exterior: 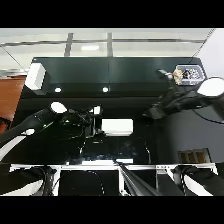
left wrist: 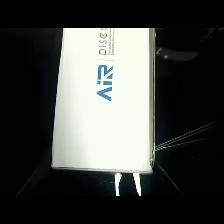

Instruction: Fold the box and place the chain.

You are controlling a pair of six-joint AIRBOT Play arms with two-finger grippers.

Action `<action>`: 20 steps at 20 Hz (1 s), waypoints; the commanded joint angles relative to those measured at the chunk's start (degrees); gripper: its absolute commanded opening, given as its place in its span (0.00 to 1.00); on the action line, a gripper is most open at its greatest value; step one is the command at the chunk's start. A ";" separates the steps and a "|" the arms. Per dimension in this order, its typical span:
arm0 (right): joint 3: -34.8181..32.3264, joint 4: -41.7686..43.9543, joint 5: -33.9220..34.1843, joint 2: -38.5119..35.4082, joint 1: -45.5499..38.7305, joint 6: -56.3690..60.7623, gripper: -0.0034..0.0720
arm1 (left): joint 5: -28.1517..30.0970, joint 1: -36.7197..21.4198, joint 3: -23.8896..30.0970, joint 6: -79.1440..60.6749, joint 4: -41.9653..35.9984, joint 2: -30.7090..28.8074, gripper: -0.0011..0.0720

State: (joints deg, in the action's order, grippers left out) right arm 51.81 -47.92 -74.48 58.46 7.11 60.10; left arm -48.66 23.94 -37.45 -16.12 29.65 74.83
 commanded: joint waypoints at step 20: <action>-0.44 -10.62 -1.81 -8.90 -10.21 3.43 0.06 | 3.23 12.15 -13.16 25.62 5.81 4.83 0.99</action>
State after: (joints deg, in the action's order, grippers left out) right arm 51.42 -58.43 -76.51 49.60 -3.07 63.48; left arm -44.45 35.73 -49.89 7.53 35.55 78.28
